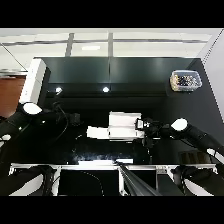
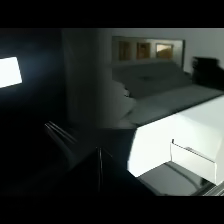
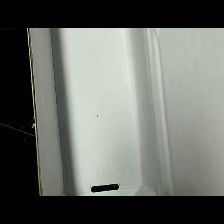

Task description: Fold the box and place the chain.

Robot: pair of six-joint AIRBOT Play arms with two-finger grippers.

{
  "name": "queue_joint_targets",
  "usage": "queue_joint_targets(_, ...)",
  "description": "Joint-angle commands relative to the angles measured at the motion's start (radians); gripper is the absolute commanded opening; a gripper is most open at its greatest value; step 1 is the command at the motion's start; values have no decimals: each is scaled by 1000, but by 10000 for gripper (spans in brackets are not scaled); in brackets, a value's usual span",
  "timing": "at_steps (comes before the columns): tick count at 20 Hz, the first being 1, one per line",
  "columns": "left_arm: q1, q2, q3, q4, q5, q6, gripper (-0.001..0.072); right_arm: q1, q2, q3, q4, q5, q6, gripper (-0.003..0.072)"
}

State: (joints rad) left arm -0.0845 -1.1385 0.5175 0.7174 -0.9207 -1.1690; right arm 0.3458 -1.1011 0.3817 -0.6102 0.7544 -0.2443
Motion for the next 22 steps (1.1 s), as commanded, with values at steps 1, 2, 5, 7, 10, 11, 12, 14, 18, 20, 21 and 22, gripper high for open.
queue_joint_targets(1, 50, -18, -82, -23, 23, -168, 32, 1, -1, 0, 0, -1, 1, 464)
queue_joint_targets(2, 29, -28, -95, -40, 24, -159, 32, 1, -1, 0, 0, -2, 1, 464)
queue_joint_targets(5, -68, -60, -98, -61, 34, -140, 32, 1, -1, 0, 0, -2, 1, 465)
queue_joint_targets(7, -146, -77, -98, -108, 78, -138, 32, 1, -1, 0, 0, -2, 2, 464)
queue_joint_targets(10, -229, -84, -95, -187, 129, -82, 32, 1, -1, 0, 1, -3, 2, 464)
queue_joint_targets(11, -238, -84, -95, -234, 125, -47, 32, 1, -1, 0, 1, -3, 2, 464)
queue_joint_targets(12, -239, -84, -95, -276, 112, -6, 32, 1, -1, 0, 1, -3, 2, 464)
queue_joint_targets(14, -238, -83, -91, -336, 79, 60, 33, 1, -1, 0, 0, -3, 2, 465)
queue_joint_targets(18, -239, -77, -36, -335, 43, 128, 273, 1, -1, 0, 0, -3, 2, 465)
queue_joint_targets(20, -238, -77, 1, -334, 0, 160, 537, 1, -1, 0, 1, -3, 2, 465)
queue_joint_targets(21, -239, -77, 18, -334, -16, 160, 575, 1, -1, 0, 1, -3, 2, 465)
queue_joint_targets(22, -239, -77, 30, -334, -27, 160, 575, 1, -1, 0, 0, -3, 2, 464)
